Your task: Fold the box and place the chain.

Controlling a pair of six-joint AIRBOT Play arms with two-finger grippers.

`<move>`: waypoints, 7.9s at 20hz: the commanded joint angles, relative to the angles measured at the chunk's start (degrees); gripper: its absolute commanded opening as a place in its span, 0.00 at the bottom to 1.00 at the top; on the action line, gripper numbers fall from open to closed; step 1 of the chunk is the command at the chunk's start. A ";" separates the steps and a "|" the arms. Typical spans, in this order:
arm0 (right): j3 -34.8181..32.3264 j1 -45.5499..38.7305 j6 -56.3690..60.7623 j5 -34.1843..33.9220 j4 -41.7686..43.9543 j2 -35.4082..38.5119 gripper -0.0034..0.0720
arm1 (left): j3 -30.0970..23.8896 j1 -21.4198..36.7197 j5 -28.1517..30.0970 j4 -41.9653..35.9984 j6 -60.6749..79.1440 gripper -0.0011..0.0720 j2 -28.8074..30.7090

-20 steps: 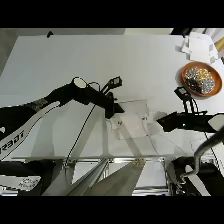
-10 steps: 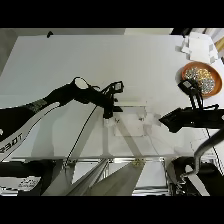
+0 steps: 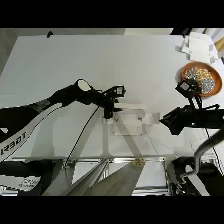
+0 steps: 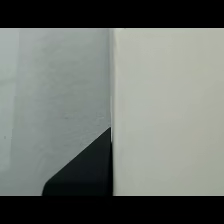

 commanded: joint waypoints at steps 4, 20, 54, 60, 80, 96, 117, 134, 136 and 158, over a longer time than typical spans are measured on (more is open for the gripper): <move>0.07 0.04 -5.86 -0.31 0.02 -0.02 0.41 | 0.02 -0.04 0.94 0.09 -1.01 0.01 -1.25; 0.00 4.11 -19.23 3.02 0.92 -0.02 0.21 | 0.02 0.00 0.81 0.07 -1.18 0.03 -1.29; -18.73 39.17 -19.26 -49.00 -18.25 -9.90 0.96 | 0.02 0.00 0.37 -0.15 -1.18 0.03 -1.27; -13.77 31.63 -20.02 -46.93 -18.18 -8.35 0.96 | 0.02 0.00 0.37 -0.15 -1.18 0.03 -1.27; -12.83 9.92 -61.33 -33.55 18.78 -16.48 0.97 | 0.02 0.00 0.37 -0.15 -1.18 0.03 -1.27; -4.13 6.60 -72.22 -20.98 26.18 -36.57 0.97 | 0.02 0.00 0.37 -0.15 -1.18 0.03 -1.27; -3.78 6.60 -78.12 -22.18 27.47 -41.55 0.65 | 0.02 0.00 0.37 -0.15 -1.18 0.03 -1.27; -3.80 6.60 -77.96 -22.16 27.04 -41.68 0.60 | 0.02 0.00 0.37 -0.15 -1.18 0.03 -1.27; -3.80 6.60 -77.96 -22.16 27.06 -41.68 0.60 | 0.02 0.00 0.37 -0.15 -1.18 0.03 -1.27; -3.78 6.60 -77.96 -22.14 27.06 -41.68 0.60 | 0.02 -1.77 -10.62 25.70 -31.78 0.01 19.50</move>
